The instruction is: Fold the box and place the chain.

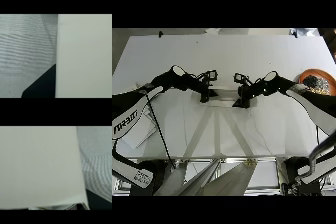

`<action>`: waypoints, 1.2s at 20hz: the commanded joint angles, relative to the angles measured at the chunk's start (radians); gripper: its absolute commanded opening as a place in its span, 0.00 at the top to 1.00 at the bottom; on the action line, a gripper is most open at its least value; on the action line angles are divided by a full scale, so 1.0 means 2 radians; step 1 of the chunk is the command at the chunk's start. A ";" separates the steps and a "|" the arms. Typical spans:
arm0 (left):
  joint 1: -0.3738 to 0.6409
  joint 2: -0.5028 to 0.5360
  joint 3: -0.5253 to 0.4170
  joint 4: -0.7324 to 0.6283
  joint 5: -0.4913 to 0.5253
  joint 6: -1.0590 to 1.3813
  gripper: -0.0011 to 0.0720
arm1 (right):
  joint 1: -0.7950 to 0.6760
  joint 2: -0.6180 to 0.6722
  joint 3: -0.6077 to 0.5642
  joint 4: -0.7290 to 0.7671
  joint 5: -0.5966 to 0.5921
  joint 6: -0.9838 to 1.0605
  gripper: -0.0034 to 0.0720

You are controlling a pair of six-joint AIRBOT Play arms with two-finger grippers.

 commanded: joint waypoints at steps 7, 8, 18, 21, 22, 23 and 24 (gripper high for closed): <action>0.000 0.000 0.000 0.000 0.001 0.000 0.97 | 0.000 0.000 0.000 0.000 0.000 0.000 0.29; 0.000 0.000 0.000 -0.002 0.001 0.000 0.97 | 0.000 0.000 0.000 0.000 0.000 0.000 0.29; 0.001 0.000 0.000 -0.013 0.000 0.000 0.57 | 0.000 0.000 0.000 0.000 0.000 0.000 0.29; 0.001 0.002 0.000 -0.012 0.001 0.000 0.40 | 0.000 0.000 0.000 0.000 0.000 0.000 0.29; 0.001 0.003 0.000 -0.010 0.001 0.000 0.40 | 0.000 0.000 0.000 0.000 0.000 0.000 0.29; 0.001 0.006 0.000 -0.010 0.001 0.000 0.40 | 0.000 0.000 0.000 0.000 0.000 0.000 0.29; 0.003 0.012 0.000 -0.011 -0.001 0.000 0.40 | 0.000 0.000 0.000 0.000 0.000 0.000 0.29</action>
